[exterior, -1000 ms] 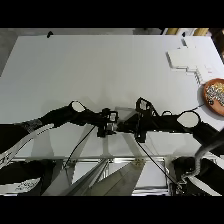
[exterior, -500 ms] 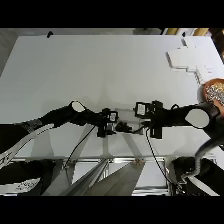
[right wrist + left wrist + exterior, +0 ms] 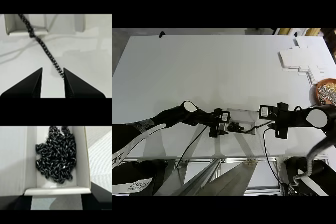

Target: Fold the box and place the chain.

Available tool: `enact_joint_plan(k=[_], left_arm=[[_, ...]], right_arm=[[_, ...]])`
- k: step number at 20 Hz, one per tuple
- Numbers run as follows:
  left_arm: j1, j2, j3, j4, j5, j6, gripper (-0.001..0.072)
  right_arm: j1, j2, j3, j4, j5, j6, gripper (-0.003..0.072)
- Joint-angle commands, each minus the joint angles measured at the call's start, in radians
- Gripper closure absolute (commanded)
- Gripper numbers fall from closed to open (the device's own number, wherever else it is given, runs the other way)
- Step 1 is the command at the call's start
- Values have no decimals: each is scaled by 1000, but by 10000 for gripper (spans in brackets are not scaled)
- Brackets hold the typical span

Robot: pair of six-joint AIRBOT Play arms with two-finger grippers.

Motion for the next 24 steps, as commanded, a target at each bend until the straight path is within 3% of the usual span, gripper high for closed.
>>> enact_joint_plan(k=[1,9,16,19,20,24], left_arm=[[0,1,1,0,0,0,308],[0,1,1,0,0,0,308],[0,1,1,0,0,0,308],[0,1,1,0,0,0,308],[0,1,1,0,0,0,308],[0,1,1,0,0,0,308]], right_arm=[[-18,1,-82,64,-69,-143,383],[-19,-105,-169,165,-256,-312,386],[-19,-202,-169,209,-314,-389,450],[-18,-224,-169,209,-314,-389,548],[-19,-227,-169,209,-312,-388,648],[-18,-181,-168,151,-264,-338,670]])
